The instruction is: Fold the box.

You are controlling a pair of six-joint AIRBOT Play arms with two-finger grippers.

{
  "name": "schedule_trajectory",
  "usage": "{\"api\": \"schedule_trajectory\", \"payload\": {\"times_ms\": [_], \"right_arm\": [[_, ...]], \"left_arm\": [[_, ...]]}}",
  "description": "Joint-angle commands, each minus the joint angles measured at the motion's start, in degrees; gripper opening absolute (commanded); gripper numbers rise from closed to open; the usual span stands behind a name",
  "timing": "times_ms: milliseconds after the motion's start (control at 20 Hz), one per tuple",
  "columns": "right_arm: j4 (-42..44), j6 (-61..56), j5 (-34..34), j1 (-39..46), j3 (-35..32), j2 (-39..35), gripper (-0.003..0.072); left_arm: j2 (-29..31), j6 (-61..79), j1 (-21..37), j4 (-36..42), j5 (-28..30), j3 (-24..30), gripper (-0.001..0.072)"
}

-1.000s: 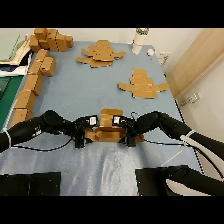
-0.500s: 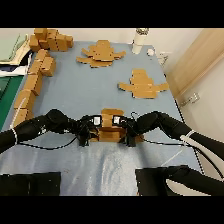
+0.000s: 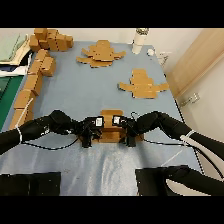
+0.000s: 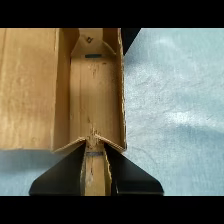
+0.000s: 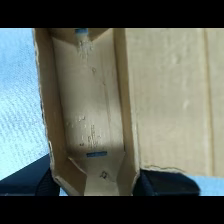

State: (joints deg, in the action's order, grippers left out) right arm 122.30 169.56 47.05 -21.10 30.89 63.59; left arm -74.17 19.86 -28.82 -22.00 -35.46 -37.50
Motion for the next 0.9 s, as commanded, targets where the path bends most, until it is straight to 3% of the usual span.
{"api": "schedule_trajectory", "payload": {"times_ms": [0, 100, 150, 250, 650, 700, 750, 800, 850], "right_arm": [[0.0, 0.0, 0.0, 0.0, 0.0, 0.0, 0.0536], [0.0, 0.0, 0.0, 0.0, 0.0, 0.0, 0.0536], [0.0, 0.0, 0.0, 0.0, 0.0, 0.0, 0.0536], [0.0, 0.0, 0.0, 0.0, 0.0, 0.0, 0.0536], [0.0, 0.0, 0.0, 0.0, 0.0, 0.0, 0.0536], [0.0, 0.0, 0.0, 0.0, 0.0, 0.0, 0.0537], [0.0, 0.0, 0.0, 0.0, 0.0, 0.0, 0.0536], [0.0, 0.0, 0.0, 0.0, 0.0, 0.0, 0.0536], [0.0, 0.0, 0.0, 0.0, 0.0, 0.0, 0.0536]], "left_arm": [[-0.4, 0.3, -0.5, 1.4, 0.0, 0.0, 0.0169], [-0.4, 0.3, -0.5, 1.4, 0.0, 0.0, 0.0172], [-0.4, 0.3, -0.4, 1.4, 0.0, 0.0, 0.0221], [-0.4, -0.4, -0.4, 2.2, -0.1, 0.1, 0.0568], [-0.3, -2.1, -0.4, 2.6, 0.1, 0.2, 0.0569], [-0.3, -4.7, -0.4, 2.4, 0.2, 0.2, 0.0488], [0.0, -6.8, -0.4, 1.0, 0.7, 0.2, 0.0202], [0.9, -9.4, -0.4, -2.2, 0.7, 0.1, 0.0016], [2.1, -13.9, -0.4, -5.2, 1.0, 0.1, 0.0015]]}}
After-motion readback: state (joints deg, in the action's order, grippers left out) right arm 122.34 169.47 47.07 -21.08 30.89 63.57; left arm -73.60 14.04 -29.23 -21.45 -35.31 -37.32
